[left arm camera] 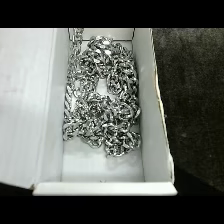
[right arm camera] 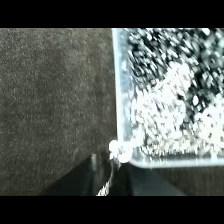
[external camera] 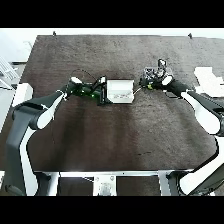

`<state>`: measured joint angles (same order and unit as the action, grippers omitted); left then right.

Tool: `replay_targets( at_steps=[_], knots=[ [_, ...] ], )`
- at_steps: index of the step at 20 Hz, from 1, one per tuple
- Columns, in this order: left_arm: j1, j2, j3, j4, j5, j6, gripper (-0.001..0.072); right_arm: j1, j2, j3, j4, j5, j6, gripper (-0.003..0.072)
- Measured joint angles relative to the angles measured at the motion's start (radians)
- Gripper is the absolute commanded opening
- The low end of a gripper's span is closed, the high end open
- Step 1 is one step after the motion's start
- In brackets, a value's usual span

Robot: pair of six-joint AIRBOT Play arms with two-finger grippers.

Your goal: Fold the box and place the chain.

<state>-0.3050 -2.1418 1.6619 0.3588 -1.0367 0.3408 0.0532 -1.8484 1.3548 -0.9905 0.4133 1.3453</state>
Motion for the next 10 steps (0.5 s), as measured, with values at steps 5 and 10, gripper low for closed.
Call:
replay_targets(
  at_steps=[5, 10],
  knots=[
    [0.0, 0.0, 0.0, 0.0, 0.0, 0.0, 0.035, 0.003, 0.05, 0.005, 0.005, 0.046, -0.076, 0.0004],
    [0.0, 0.0, 0.0, 0.0, 0.0, 0.0, 0.0351, 0.02, 0.285, -0.031, -0.027, 0.079, -0.1, 0.0003]
  ],
)
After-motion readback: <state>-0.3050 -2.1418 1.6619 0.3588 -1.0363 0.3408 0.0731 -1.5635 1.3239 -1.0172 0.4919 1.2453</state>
